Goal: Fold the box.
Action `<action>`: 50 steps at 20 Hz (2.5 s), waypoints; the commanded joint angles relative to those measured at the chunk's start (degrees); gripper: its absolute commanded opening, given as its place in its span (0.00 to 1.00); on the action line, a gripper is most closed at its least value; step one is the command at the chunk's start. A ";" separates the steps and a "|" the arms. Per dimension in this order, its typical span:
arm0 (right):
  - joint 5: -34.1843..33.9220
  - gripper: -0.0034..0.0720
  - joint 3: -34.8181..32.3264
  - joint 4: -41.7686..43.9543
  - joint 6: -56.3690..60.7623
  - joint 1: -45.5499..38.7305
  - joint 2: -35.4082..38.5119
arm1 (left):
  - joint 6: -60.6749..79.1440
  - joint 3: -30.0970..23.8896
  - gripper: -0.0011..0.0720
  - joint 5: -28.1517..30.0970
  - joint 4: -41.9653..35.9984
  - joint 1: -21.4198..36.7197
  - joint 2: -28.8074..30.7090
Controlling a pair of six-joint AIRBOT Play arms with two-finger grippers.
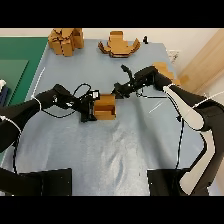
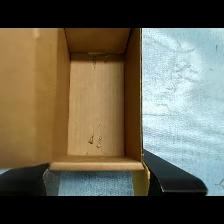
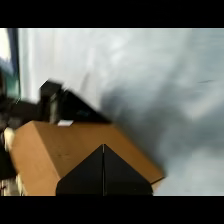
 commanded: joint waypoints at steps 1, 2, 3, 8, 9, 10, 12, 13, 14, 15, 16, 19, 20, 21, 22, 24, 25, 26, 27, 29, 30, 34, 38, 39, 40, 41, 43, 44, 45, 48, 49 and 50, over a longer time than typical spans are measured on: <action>-12.66 0.05 -0.13 -0.81 -11.91 1.62 1.55 | -0.04 0.02 0.07 0.00 0.02 0.07 0.00; -11.26 0.05 -2.69 -2.99 -14.40 2.16 3.76 | -0.04 0.02 0.07 -0.11 0.02 0.07 0.00; -9.16 0.05 -5.66 -3.45 -17.79 2.51 5.97 | -0.33 0.02 0.07 -0.17 0.02 0.07 0.00; 6.36 0.07 -14.51 -3.65 -31.32 4.70 11.50 | -1.51 0.02 0.07 -0.15 0.02 0.07 0.00; 7.80 0.22 -14.47 -3.63 -33.40 5.31 11.58 | -1.51 0.02 0.07 -0.17 0.02 0.07 0.00; 8.28 0.31 -14.23 -3.65 -35.78 5.90 11.63 | -1.53 0.02 0.07 -0.15 0.02 0.07 0.00; 8.31 0.37 -14.03 -3.87 -42.03 6.99 11.89 | -1.53 0.02 0.07 -0.13 0.02 0.07 0.00; 8.35 0.37 -14.03 -4.44 -43.91 7.48 12.15 | -1.53 0.02 0.07 -0.15 0.02 0.07 0.00; 8.28 0.41 -14.03 -4.90 -44.92 7.72 12.39 | -1.53 0.02 0.07 -0.13 0.02 0.07 0.00; 8.31 0.53 -14.03 -5.33 -45.62 7.91 12.66 | -1.53 0.02 0.07 -0.13 0.02 0.07 0.00; 8.24 0.59 -14.03 -6.62 -46.27 8.11 12.96 | -1.53 0.02 0.07 -0.13 0.00 0.07 0.00; 8.35 0.62 -14.03 -11.52 -47.43 8.57 13.60 | -1.53 0.02 0.07 -0.11 0.00 0.07 0.00; 8.72 0.62 -14.03 -13.77 -47.41 8.90 13.62 | -1.53 0.02 0.07 -0.11 0.02 0.07 0.00; 9.53 0.62 -14.05 -15.06 -47.39 9.16 13.60 | -1.53 0.02 0.07 -0.11 0.00 0.07 0.00; 11.13 0.62 -14.05 -15.87 -47.39 9.44 13.60 | -1.53 0.02 0.07 -0.13 0.00 0.07 0.00; 15.28 0.62 -14.03 -16.15 -47.43 9.79 13.62 | -1.53 0.02 0.07 -0.11 0.00 0.07 0.00; 16.09 0.54 -14.01 -15.93 -47.43 9.79 13.62 | -1.53 0.02 0.07 -0.15 0.00 0.04 0.00; 15.76 0.44 -13.75 -15.85 -47.41 9.79 13.62 | -1.57 0.02 0.07 -0.22 0.00 0.04 0.00; 15.13 0.44 -13.68 -15.34 -47.41 9.79 13.81 | -1.99 0.02 0.07 -0.20 0.00 0.04 0.00; 13.46 0.44 -13.68 -13.81 -47.41 9.81 14.58 | -1.99 0.02 0.07 -0.20 0.00 0.07 0.00; 12.46 0.47 -13.68 -13.75 -47.41 9.81 15.02 | -1.99 0.02 0.07 -0.20 0.00 0.04 0.00; 11.17 0.73 -13.68 -17.62 -47.82 11.04 16.37 | -1.99 0.02 0.07 -0.20 0.00 0.07 0.00; 11.37 0.60 -15.85 -23.23 -44.24 13.55 17.64 | -1.99 0.02 0.07 -0.22 0.02 0.07 0.00; 12.61 0.60 -17.27 -22.14 -44.02 13.55 18.38 | -1.99 0.02 0.07 -0.20 0.02 0.07 0.00; 14.21 0.60 -19.04 -20.94 -44.19 13.55 19.37 | -1.99 0.02 0.07 -0.15 0.02 0.07 0.00; 16.72 0.60 -20.70 -20.63 -44.24 13.55 20.35 | -1.97 0.02 0.07 -0.15 0.00 0.07 0.00; 21.81 0.60 -23.87 -20.52 -45.29 13.53 22.08 | -1.97 0.02 0.07 -0.13 0.02 0.07 0.00; 24.59 0.60 -25.14 -20.46 -45.44 13.55 22.60 | -1.97 0.02 0.07 -0.13 0.00 0.07 0.00; 26.12 0.60 -25.81 -19.67 -47.76 13.62 22.77 | -1.97 0.02 0.07 -0.13 0.02 0.07 0.00; 29.86 0.60 -25.92 -18.12 -54.10 14.78 22.82 | -1.97 0.02 0.07 -0.11 0.02 0.07 0.00; 31.10 0.60 -25.92 -18.36 -55.39 15.30 22.95 | -1.97 0.02 0.07 -0.11 0.02 0.07 0.00; 31.76 0.60 -25.92 -18.38 -55.36 15.67 23.17 | -1.97 0.02 0.07 -0.13 0.00 0.07 0.00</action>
